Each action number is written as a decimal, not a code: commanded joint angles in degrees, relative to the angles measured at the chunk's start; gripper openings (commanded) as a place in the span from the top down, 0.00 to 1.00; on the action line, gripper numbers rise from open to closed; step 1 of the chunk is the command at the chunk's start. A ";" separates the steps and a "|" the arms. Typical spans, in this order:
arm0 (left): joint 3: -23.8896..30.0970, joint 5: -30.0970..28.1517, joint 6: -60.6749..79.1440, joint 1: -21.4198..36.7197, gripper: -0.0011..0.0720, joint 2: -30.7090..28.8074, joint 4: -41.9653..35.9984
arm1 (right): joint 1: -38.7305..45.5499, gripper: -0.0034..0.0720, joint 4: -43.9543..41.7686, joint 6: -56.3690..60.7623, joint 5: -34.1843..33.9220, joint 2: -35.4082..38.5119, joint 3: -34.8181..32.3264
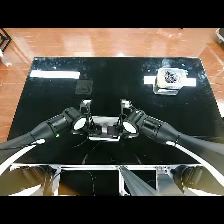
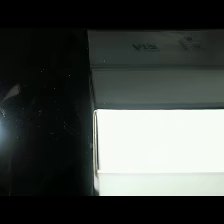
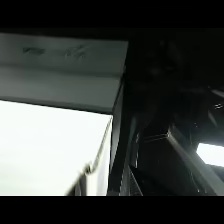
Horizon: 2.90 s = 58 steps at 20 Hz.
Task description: Fold the box and place the chain.
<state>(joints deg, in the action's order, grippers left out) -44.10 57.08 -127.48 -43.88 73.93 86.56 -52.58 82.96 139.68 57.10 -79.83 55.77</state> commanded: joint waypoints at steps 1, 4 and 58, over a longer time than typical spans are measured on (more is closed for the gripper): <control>0.02 -0.04 0.00 -0.04 0.96 0.02 -0.07 | -0.04 0.49 0.94 1.05 1.36 -1.95 2.08; 0.02 -0.04 0.00 -0.04 0.96 0.02 -0.07 | -0.04 0.49 1.36 1.09 1.31 -2.54 2.19; 0.02 0.39 0.02 -0.04 0.96 0.00 -0.02 | 4.87 0.29 6.84 -18.25 21.38 22.80 2.19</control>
<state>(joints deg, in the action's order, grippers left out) -44.10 57.43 -127.46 -43.94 73.93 86.35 -49.67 87.35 125.89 69.01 -65.87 57.91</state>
